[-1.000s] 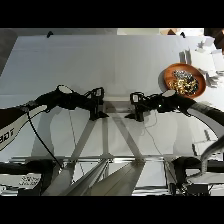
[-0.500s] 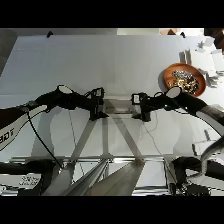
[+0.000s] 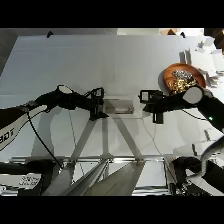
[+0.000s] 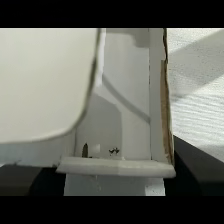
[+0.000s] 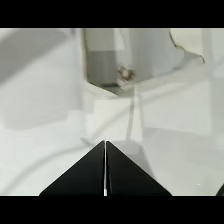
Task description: Fold the box and place the chain.
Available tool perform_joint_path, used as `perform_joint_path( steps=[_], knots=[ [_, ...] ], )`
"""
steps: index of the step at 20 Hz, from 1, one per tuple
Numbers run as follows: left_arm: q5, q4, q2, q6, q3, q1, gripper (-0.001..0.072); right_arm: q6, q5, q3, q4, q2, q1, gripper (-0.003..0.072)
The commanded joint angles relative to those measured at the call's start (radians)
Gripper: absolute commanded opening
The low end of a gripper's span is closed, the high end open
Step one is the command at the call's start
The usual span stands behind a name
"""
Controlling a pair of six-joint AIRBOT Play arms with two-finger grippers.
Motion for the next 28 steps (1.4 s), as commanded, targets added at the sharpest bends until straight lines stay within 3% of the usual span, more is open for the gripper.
perform_joint_path(
  steps=[1, 4, 9, 15, 18, 22, 28],
  knots=[
    [0.0, 0.0, 0.0, 0.0, 0.0, 0.0, 0.0277, 0.061, 0.08, 0.001, 0.206, 0.067, 0.0, 0.0011],
    [0.0, 0.0, 0.0, 0.0, 0.0, 0.0, 0.0277, 0.061, -0.001, 0.001, 0.415, 0.032, 0.021, 0.0008],
    [0.0, 0.0, 0.0, 0.0, 0.0, 0.0, 0.0277, 0.034, -0.246, 0.001, 0.449, -0.071, 0.051, 0.0006],
    [0.0, 0.0, 0.0, 0.0, 0.0, 0.0, 0.0277, -0.129, -0.316, 0.002, 0.584, -0.334, -0.064, 0.0009],
    [0.0, 0.0, 0.0, 0.0, 0.0, 0.0, 0.0277, -0.19, -0.27, 0.002, 0.591, -0.403, -0.063, 0.001],
    [0.0, 0.0, 0.0, 0.0, 0.0, 0.0, 0.0277, -0.233, -0.252, 0.002, 0.602, -0.381, -0.064, 0.001],
    [0.0, 0.0, 0.0, 0.0, 0.0, 0.0, 0.0277, -0.275, -0.164, 0.002, 0.417, -0.185, -0.13, 0.0009]
  ],
)
